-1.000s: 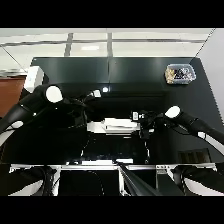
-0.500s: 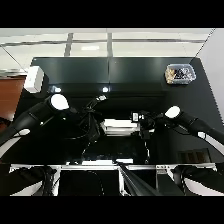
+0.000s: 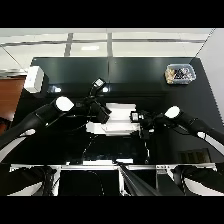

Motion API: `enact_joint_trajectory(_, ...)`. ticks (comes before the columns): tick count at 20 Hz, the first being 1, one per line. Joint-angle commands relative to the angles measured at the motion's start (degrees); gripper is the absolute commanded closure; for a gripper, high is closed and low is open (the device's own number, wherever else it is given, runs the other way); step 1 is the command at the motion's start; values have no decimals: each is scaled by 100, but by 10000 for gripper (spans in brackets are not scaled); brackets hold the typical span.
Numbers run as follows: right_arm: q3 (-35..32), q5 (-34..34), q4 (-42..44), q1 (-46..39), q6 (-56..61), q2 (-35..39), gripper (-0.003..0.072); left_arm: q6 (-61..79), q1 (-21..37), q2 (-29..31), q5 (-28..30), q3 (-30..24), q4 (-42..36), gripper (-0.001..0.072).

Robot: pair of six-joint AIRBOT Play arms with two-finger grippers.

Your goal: Fold the box and place the chain.

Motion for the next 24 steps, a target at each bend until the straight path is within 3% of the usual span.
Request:
enact_joint_trajectory(1,2,-9,-4,0,-4,0,483,13,-4,-479,22,0,-223,679)
enact_joint_trajectory(4,2,-11,-4,0,-4,0,482,15,-2,-846,-363,-2,-345,680)
enact_joint_trajectory(7,2,-9,-4,0,-4,0,482,20,35,-761,-378,120,-216,681)
enact_joint_trajectory(12,2,-9,-4,0,-4,0,482,11,490,461,-693,496,286,682)
enact_joint_trajectory(16,2,-9,-4,0,-4,0,482,96,811,1453,-1812,234,1097,680)
enact_joint_trajectory(19,2,-9,-4,0,-4,0,482,1443,763,1541,-2695,-74,1788,675)
enact_joint_trajectory(20,2,-9,-4,0,-4,0,482,1904,719,1482,-2693,-210,1794,583)
enact_joint_trajectory(22,2,-9,-4,0,-4,0,482,2905,610,1318,-2291,-492,1779,-8)
enact_joint_trajectory(24,2,-9,-4,0,-4,0,482,3969,461,1108,-1692,-680,1784,-1)
